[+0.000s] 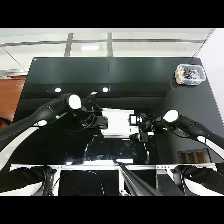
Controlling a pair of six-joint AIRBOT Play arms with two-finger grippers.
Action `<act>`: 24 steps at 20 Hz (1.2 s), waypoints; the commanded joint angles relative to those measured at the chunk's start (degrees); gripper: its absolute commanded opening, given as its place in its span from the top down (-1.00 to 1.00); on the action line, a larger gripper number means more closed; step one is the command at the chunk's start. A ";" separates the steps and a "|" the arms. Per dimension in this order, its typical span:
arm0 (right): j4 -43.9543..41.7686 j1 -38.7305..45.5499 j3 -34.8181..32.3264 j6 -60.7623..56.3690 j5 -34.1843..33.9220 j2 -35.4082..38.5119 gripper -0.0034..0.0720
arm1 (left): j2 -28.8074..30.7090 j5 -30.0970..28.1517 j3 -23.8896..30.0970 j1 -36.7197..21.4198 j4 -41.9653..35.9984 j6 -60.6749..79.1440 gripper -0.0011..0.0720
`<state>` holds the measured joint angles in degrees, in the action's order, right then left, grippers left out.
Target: Fold the box and place the chain.
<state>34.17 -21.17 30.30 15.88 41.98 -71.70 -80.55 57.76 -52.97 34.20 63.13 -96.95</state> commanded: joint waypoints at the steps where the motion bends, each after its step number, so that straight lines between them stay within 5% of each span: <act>1: -0.02 -0.02 0.02 -0.02 0.02 0.00 0.21 | 0.02 -0.70 -2.78 5.27 13.86 -12.72 -0.76; 7: -0.02 -0.02 0.02 -0.02 0.02 0.00 0.21 | -0.42 -0.42 -4.74 12.15 23.91 -28.83 -0.74; 10: 0.00 -0.02 0.02 -0.02 0.02 0.00 0.21 | -1.05 -0.31 -4.74 13.20 24.13 -32.94 -0.71; 13: 0.00 -0.02 0.02 -0.02 0.02 0.00 0.21 | -1.92 0.13 -4.94 13.55 24.41 -34.01 -0.39; 22: 0.00 -0.02 0.02 0.00 0.02 0.00 0.21 | -5.55 5.55 -9.79 13.92 24.72 -34.69 -0.35; 24: 0.00 -0.02 0.02 0.00 0.04 0.00 0.21 | -5.55 5.53 -9.77 13.92 24.68 -34.67 0.22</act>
<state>34.17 -21.17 30.30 15.88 41.98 -71.70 -85.84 62.57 -62.24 48.05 87.77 -131.31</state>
